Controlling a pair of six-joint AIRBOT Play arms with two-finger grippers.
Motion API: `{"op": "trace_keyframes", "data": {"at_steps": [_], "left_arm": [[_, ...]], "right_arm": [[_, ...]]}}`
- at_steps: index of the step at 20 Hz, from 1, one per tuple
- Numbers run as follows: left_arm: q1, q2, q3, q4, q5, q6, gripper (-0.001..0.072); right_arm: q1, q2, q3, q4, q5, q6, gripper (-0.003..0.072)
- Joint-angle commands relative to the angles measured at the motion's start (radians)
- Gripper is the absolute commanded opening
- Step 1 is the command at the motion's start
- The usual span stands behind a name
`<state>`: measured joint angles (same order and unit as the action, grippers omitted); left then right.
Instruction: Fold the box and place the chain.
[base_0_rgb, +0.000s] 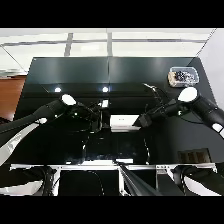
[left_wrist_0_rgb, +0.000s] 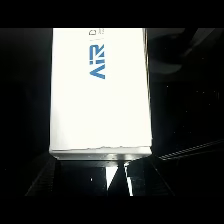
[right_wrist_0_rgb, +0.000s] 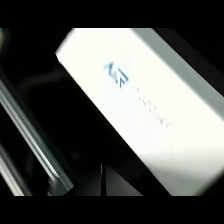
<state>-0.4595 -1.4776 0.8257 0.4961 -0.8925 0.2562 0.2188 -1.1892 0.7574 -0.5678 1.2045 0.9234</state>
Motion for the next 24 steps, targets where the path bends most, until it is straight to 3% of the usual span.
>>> {"op": "trace_keyframes", "data": {"at_steps": [1,8,24], "left_arm": [[0.0,-0.001,0.001,0.0,0.0,0.001,0.024],[0.0,-0.001,0.001,0.0,0.0,0.001,0.024],[0.0,-0.001,0.001,0.0,0.0,0.001,0.0248]], "right_arm": [[-0.014,-0.005,-0.113,0.355,-0.163,0.011,0.0014],[-0.013,-0.076,-0.137,0.269,-0.186,0.069,0.0014],[-0.013,-0.1,-0.142,0.213,-0.238,0.13,0.0014]]}}
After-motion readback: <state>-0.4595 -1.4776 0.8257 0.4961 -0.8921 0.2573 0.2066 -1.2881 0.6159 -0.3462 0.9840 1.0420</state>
